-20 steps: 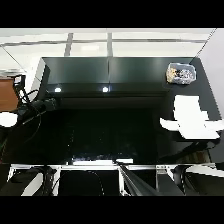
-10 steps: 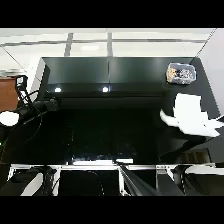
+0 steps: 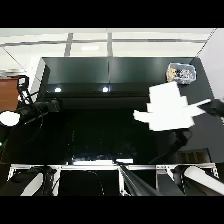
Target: Fold the box and place the chain.
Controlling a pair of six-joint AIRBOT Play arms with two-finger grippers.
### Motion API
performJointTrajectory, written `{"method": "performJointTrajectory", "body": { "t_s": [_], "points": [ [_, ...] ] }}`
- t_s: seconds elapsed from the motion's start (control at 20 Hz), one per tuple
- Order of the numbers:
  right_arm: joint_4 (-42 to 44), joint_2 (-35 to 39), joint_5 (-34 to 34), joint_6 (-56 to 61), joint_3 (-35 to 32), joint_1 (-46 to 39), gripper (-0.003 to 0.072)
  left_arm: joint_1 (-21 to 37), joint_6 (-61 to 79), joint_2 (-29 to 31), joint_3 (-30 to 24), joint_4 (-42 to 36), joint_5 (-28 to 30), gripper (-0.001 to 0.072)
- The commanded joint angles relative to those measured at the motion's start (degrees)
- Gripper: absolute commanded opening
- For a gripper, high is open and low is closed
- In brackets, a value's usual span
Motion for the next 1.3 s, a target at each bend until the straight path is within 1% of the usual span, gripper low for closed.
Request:
{"method": "performJointTrajectory", "body": {
  "t_s": [0.0,0.05,0.15,0.25,0.35,0.45,0.55,0.65,0.8,0.95,1.1,1.15,1.2,1.25],
  "points": [
    [17.1,9.8,-14.6,-2.9,-15.6,12.9,0.001,-4.1,0.1,-0.7,0.1,-0.8,-1.1,0.0706],
    [22.5,11.1,-19.0,-3.9,-19.5,17.9,0.001,-6.0,0.1,-1.4,0.3,-1.2,-1.1,0.0706],
    [31.0,11.5,-26.3,-6.4,-24.1,29.0,0.0011,-9.6,0.1,-4.0,1.9,-4.1,-1.1,0.0705],
    [32.9,11.5,-34.2,-6.4,-25.0,40.4,0.001,-11.9,0.1,-8.5,5.3,-8.4,-1.9,0.0706],
    [34.5,11.5,-40.6,-6.3,-25.0,49.8,0.001,-13.0,0.8,-14.8,10.2,-13.6,-6.4,0.0706],
    [35.5,11.5,-45.4,-6.1,-25.0,56.0,0.0011,-13.4,5.7,-22.0,15.5,-18.9,-13.3,0.0705],
    [35.5,11.5,-46.9,-5.8,-25.0,59.0,0.001,-13.1,6.6,-28.2,19.5,-22.4,-16.7,0.0706],
    [35.5,11.5,-46.8,-5.8,-25.0,60.2,0.0011,-12.8,5.0,-32.7,22.1,-22.9,-19.3,0.0705],
    [35.5,11.5,-46.6,-5.8,-25.0,60.5,0.001,-12.0,5.2,-39.5,25.5,-22.9,-28.0,0.0706],
    [35.4,11.5,-46.2,-5.8,-25.0,60.5,0.0011,-12.1,9.0,-45.6,29.5,-23.5,-34.5,0.0705],
    [35.4,11.5,-46.0,-5.8,-25.0,60.5,0.0011,-12.1,20.0,-51.5,34.9,-28.6,-48.4,0.0704],
    [35.3,11.5,-46.0,-5.8,-25.0,60.5,0.0011,-12.1,20.5,-53.0,36.5,-28.2,-51.1,0.0696],
    [35.0,11.5,-45.9,-5.8,-25.0,60.5,0.0011,-12.1,20.4,-54.4,38.2,-26.2,-52.6,0.0676],
    [34.8,11.5,-45.7,-5.8,-25.0,60.5,0.001,-12.1,20.3,-55.5,39.6,-24.4,-54.0,0.0614]
  ]
}}
